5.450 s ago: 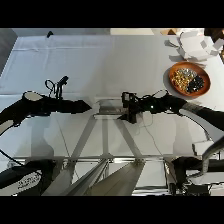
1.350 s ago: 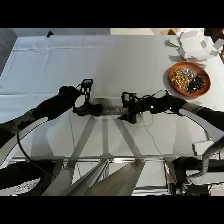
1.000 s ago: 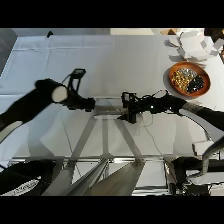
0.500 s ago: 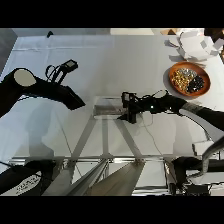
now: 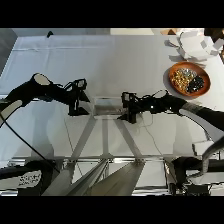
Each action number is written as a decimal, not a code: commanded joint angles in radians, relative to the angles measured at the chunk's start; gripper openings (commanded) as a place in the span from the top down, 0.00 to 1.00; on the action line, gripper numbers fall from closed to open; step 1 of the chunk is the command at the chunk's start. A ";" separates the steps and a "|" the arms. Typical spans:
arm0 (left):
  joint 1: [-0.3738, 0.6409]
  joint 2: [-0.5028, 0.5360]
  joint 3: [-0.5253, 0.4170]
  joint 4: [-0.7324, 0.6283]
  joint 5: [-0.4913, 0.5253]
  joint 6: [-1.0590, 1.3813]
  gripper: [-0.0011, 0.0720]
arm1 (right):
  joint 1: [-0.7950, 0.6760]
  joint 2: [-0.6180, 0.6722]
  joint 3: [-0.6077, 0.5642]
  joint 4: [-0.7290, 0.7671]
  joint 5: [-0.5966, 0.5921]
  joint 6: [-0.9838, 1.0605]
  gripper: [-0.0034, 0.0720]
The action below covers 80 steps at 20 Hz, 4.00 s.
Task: Fold the box and place the chain.
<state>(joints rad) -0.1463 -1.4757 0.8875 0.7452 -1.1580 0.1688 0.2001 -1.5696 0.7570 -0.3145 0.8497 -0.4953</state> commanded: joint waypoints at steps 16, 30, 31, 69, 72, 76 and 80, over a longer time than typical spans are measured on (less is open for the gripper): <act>-0.011 -0.081 -0.002 -0.119 -0.068 0.284 0.00 | 0.000 0.000 0.001 0.000 0.000 0.000 0.35; -0.044 -0.081 -0.134 -0.237 0.069 0.385 0.00 | 0.000 0.000 0.001 0.000 0.000 0.000 0.35; -0.049 -0.081 -0.134 -0.237 0.074 0.385 0.01 | 0.000 0.000 0.001 0.000 0.000 0.000 0.35; -0.080 -0.086 -0.134 -0.261 0.159 0.384 0.54 | 0.000 0.000 0.001 0.000 0.000 0.000 0.35; -0.080 -0.086 -0.134 -0.261 0.159 0.384 0.54 | 0.000 0.000 0.001 0.006 0.030 0.000 0.35; -0.080 -0.086 -0.134 -0.261 0.159 0.384 0.54 | 0.000 0.003 0.001 -0.001 0.048 0.000 0.02; -0.080 -0.086 -0.134 -0.261 0.159 0.384 0.54 | -0.016 0.055 0.001 -0.126 0.046 0.053 0.02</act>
<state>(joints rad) -0.2260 -1.5612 0.7532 0.4831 -0.9989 0.5533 0.1928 -1.5444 0.7574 -0.3546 0.8936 -0.4873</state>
